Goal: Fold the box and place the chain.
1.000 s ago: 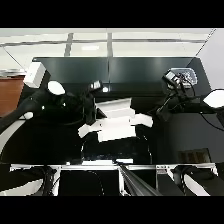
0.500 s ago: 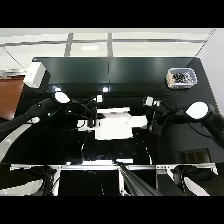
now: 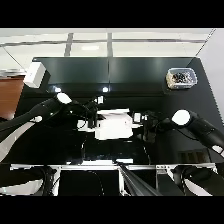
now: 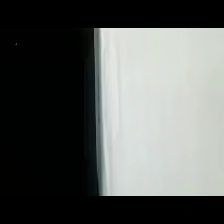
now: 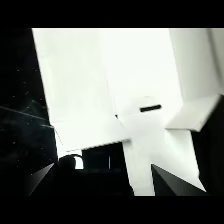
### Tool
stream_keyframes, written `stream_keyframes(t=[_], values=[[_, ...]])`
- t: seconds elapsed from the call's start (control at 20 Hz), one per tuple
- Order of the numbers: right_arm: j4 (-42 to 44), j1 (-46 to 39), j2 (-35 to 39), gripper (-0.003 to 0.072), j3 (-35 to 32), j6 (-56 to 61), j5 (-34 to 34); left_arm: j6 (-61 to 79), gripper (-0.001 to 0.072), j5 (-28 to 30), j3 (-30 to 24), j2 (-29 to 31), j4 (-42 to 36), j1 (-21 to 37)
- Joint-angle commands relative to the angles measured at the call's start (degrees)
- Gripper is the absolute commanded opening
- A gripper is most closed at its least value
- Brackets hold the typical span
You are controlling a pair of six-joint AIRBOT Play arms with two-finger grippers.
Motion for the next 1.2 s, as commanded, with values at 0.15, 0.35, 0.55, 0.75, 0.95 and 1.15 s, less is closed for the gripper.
stream_keyframes(t=[0.15, 0.35, 0.55, 0.75, 0.95, 1.15], values=[[1.7, 5.6, -3.9, 0.0699, -0.2, -3.6, -4.4, 0.1, 0.0027, -1.0, 0.0, -0.1, 0.0, 0.0], [4.1, 9.2, -5.9, 0.0699, -0.2, -4.2, -10.0, 0.1, 0.0027, -1.0, 0.0, -0.1, 0.0, 0.0], [4.9, 8.3, -5.0, 0.0699, 0.7, -4.1, -10.7, 0.1, 0.0027, -1.0, 0.0, -0.1, 0.0, 0.0], [6.1, 5.4, -2.1, 0.0699, 1.8, -4.1, -7.0, 0.1, 0.0027, -1.0, 0.0, -0.1, 0.0, 0.0], [7.6, 3.7, -1.8, 0.0699, 3.0, -4.3, -11.4, 0.1, 0.0027, -1.0, 0.0, -0.1, 0.0, 0.0], [11.5, 2.4, -2.0, 0.0699, 3.5, -7.8, -11.9, 0.1, 0.0027, -1.0, 0.0, -0.1, 0.0, 0.0]])
